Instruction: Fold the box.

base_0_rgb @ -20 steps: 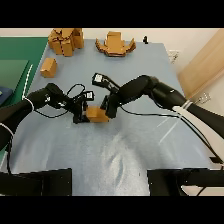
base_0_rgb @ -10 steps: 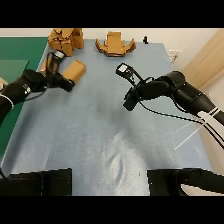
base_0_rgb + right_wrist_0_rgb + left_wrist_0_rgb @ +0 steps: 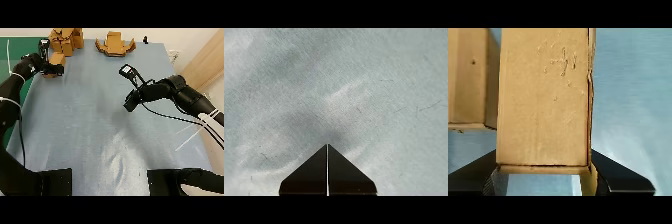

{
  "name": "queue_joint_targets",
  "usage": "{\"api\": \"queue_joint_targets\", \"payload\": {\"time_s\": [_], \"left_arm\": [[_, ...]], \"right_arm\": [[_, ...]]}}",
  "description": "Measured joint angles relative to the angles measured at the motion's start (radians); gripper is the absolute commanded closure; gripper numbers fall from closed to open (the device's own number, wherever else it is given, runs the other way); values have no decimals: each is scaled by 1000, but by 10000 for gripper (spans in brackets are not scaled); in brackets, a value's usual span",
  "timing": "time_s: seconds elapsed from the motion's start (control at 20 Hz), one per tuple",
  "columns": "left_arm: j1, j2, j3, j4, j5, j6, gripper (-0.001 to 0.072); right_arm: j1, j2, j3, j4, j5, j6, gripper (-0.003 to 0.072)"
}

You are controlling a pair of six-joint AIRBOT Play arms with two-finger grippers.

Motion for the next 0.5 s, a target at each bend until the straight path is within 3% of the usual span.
{"api": "queue_joint_targets", "payload": {"time_s": [0.2, 0.5], "left_arm": [[-5, -99, 111, 69, -60, -90, 694], [-4, -175, 167, 69, -80, -84, 689]], "right_arm": [[-1, -6, -1, 5, 2, 18, 683], [-1, -33, -2, 28, 3, 26, 683]]}}
